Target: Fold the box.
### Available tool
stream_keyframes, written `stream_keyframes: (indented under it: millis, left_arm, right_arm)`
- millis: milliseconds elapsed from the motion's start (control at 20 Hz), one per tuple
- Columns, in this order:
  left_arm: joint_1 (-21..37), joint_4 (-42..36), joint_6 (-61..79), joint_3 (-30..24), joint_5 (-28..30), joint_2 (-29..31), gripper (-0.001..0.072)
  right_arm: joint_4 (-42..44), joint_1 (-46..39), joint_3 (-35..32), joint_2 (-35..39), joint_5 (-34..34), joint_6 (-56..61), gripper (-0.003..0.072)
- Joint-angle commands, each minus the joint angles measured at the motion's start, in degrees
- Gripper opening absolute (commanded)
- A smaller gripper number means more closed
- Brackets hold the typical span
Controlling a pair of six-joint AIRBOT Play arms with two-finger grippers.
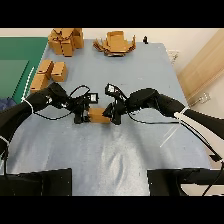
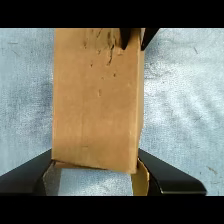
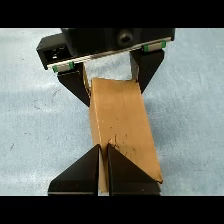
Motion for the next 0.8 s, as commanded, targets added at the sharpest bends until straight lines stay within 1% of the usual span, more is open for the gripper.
stream_keyframes:
  millis: [0, 150, 550, 750]
  left_arm:
    - [-0.02, 0.04, 0.15, 0.02, -0.07, -0.02, 0.0396]
    - [-0.02, 0.02, 0.15, 0.02, -0.07, -0.02, 0.0395]
    - [-0.02, 0.02, 0.15, 0.02, -0.04, -0.39, 0.0396]
    - [-0.02, 0.02, 0.15, 0.02, -0.07, -0.44, 0.0396]
  right_arm:
    - [-0.63, -0.04, 0.07, -0.11, 2.12, 0.02, 0.0079]
    - [0.50, -0.02, 0.85, 0.35, 1.86, 0.02, 0.0080]
    - [0.09, -0.04, 0.96, -0.07, 1.68, 0.02, 0.0080]
    - [0.13, -0.04, 0.94, -2.36, -0.28, 0.02, 0.0080]
